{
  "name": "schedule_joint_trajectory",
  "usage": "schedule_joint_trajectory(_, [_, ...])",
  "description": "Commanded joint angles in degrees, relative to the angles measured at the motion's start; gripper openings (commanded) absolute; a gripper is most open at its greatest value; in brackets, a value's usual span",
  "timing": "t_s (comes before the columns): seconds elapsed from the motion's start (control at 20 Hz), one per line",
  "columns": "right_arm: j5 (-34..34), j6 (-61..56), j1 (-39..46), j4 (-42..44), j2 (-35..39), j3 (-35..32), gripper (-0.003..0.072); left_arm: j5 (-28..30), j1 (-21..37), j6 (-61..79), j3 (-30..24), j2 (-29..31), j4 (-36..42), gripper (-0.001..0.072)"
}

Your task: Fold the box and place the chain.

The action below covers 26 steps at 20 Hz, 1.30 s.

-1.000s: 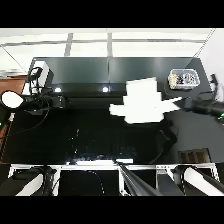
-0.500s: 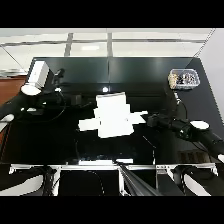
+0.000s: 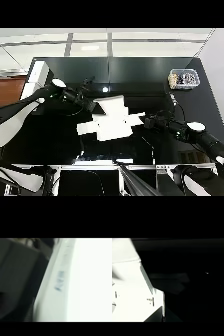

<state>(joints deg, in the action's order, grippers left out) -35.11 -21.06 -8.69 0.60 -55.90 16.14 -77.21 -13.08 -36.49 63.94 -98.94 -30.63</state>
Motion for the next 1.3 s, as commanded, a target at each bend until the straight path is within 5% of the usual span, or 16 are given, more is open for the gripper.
schedule_joint_trajectory(0.0, [0.2,-0.17,-0.17,0.04,0.04,-0.02,0.0015,-4.5,-1.4,2.01,4.02,-2.19,-7.69,0.034])
schedule_joint_trajectory(0.2, [0.22,-0.15,-0.17,0.0,0.04,0.0,0.0018,-4.5,-1.7,2.93,5.22,-2.19,-8.79,0.0018])
schedule_joint_trajectory(0.25, [0.28,-0.15,-0.17,-0.09,0.04,0.07,0.0159,-4.55,-1.66,2.93,5.46,-2.19,-9.2,0.0021])
schedule_joint_trajectory(0.3, [0.22,-0.2,0.04,-0.83,0.07,0.5,0.0437,-4.72,-1.64,2.89,5.75,-2.16,-9.86,0.002])
schedule_joint_trajectory(0.35, [-0.98,-0.17,0.61,-3.39,0.09,1.84,0.0596,-5.25,-1.66,2.6,6.05,-1.97,-10.58,0.0019])
schedule_joint_trajectory(0.55, [-12.17,-2.73,4.52,-30.01,0.2,14.8,0.06,-3.93,-1.77,-0.52,4.35,3.74,-13.86,0.0016])
schedule_joint_trajectory(0.65, [-16.57,-2.25,4.22,-40.61,0.2,20.61,0.06,2.86,-1.99,3.74,-1.09,10.08,-11.23,0.0016])
schedule_joint_trajectory(0.85, [-16.22,-0.98,-0.46,-47.69,-0.57,21.44,0.06,15.67,-4.35,30.73,-11.96,17.7,-3.72,0.0019])
schedule_joint_trajectory(1.05, [-13.0,1.57,-6.34,-48.37,-1.57,18.4,0.0615,26.4,-9.73,40.79,-12.13,17.35,-8.09,0.0021])
schedule_joint_trajectory(1.1, [-12.15,1.66,-7.48,-49.66,-1.66,18.1,0.0707,30.32,-10.86,40.79,-12.11,17.18,-8.11,0.0021])
schedule_joint_trajectory(1.15, [-11.74,1.68,-8.35,-51.87,-1.77,18.05,0.0707,32.7,-11.74,40.79,-12.0,16.87,-8.11,0.0022])
schedule_joint_trajectory(1.25, [-11.37,3.72,-9.2,-55.3,-2.38,18.03,0.0706,32.79,-12.85,40.79,-11.65,15.32,-8.13,0.0023])
